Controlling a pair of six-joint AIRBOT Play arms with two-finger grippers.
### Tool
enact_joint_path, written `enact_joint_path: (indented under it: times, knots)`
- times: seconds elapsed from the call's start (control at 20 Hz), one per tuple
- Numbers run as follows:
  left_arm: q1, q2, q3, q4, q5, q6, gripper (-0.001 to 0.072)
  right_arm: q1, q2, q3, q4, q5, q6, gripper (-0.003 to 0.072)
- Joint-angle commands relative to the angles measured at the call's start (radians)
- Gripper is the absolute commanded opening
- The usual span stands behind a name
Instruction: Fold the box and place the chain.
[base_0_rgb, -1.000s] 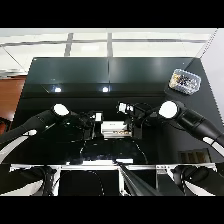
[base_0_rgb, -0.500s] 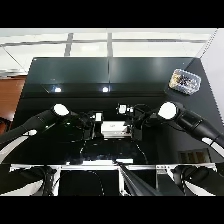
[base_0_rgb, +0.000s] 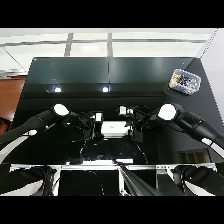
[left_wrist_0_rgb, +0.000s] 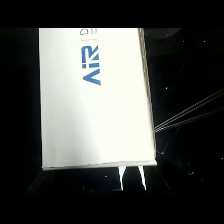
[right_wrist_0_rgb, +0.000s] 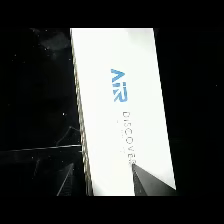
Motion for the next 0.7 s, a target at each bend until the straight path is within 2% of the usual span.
enact_joint_path:
  times: [0.0,0.1,0.15,0.25,0.45,0.65]
  knots:
    - [-0.001,0.0,0.001,0.001,0.0,0.0,0.0406,-0.001,0.031,0.008,0.008,-0.005,0.103,0.0445]
    - [-0.001,0.0,0.001,0.001,0.0,0.0,0.0406,-0.001,0.075,0.013,0.033,-0.003,0.232,0.0421]
    - [-0.001,0.0,0.001,0.001,0.0,0.0,0.0406,-0.001,0.09,0.013,0.06,0.005,0.321,0.0335]
    - [-0.001,0.0,0.001,0.001,0.0,0.0,0.0406,0.003,0.089,0.008,0.13,0.016,0.499,0.0063]
    - [-0.001,0.0,0.001,0.001,0.0,0.0,0.0406,0.035,0.055,-0.037,0.302,-0.096,0.595,0.0053]
    - [-0.001,0.0,0.001,0.001,0.0,0.001,0.0406,0.046,-0.031,-0.039,0.318,-0.163,0.595,0.0053]
